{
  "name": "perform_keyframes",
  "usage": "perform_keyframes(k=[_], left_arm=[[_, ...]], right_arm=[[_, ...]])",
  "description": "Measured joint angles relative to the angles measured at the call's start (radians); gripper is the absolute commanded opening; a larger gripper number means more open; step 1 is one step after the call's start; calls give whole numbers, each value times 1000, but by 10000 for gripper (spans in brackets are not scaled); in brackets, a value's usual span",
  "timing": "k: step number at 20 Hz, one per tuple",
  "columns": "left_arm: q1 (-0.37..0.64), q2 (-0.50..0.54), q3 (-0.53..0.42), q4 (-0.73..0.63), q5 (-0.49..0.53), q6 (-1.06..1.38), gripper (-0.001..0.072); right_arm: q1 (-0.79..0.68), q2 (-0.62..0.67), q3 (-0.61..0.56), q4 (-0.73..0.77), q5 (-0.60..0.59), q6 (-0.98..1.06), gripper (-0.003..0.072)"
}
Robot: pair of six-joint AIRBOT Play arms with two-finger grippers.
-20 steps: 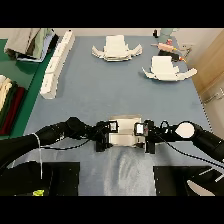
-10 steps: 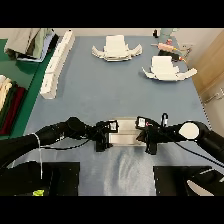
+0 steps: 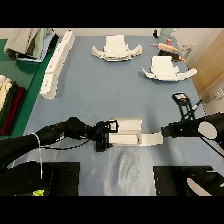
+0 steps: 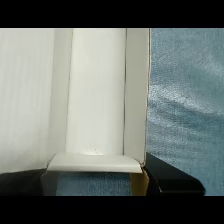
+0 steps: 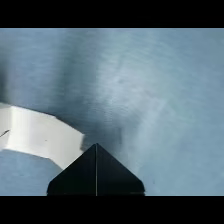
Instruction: Fold the box.
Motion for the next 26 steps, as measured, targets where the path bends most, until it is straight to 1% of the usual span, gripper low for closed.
perform_keyframes(k=[2, 5, 8, 11, 14, 18, 19, 20, 21, 22, 26], left_arm=[[0, 0, 0, 0, 0, 0, 424], [0, 0, 0, 0, 0, 0, 425], [0, 0, 0, 1, 0, 0, 424], [0, 0, 0, 1, 0, 1, 424], [0, 0, 0, 1, 0, 1, 424], [0, 0, 0, 1, 0, 1, 424], [0, 0, 0, 1, 0, 1, 424], [0, 0, 0, 1, 0, 1, 424], [0, 0, 0, 0, 0, 1, 424], [0, 0, 0, 1, 0, 1, 424], [0, 0, 0, 1, 0, 1, 424]], right_arm=[[-66, -21, -10, -16, 25, 96, 1], [-132, -84, -48, 51, 18, 116, 1], [-155, -149, -85, 196, -39, 41, 0], [-165, -185, -101, 374, -79, -87, 1], [-167, -192, -107, 518, -94, -179, 1], [-169, -181, -109, 647, -103, -263, 11], [-169, -176, -109, 666, -103, -276, 54], [-169, -171, -108, 683, -103, -286, 171], [-169, -166, -106, 693, -104, -295, 344], [-169, -159, -104, 702, -105, -303, 382], [-169, -149, -99, 723, -111, -315, 382]])
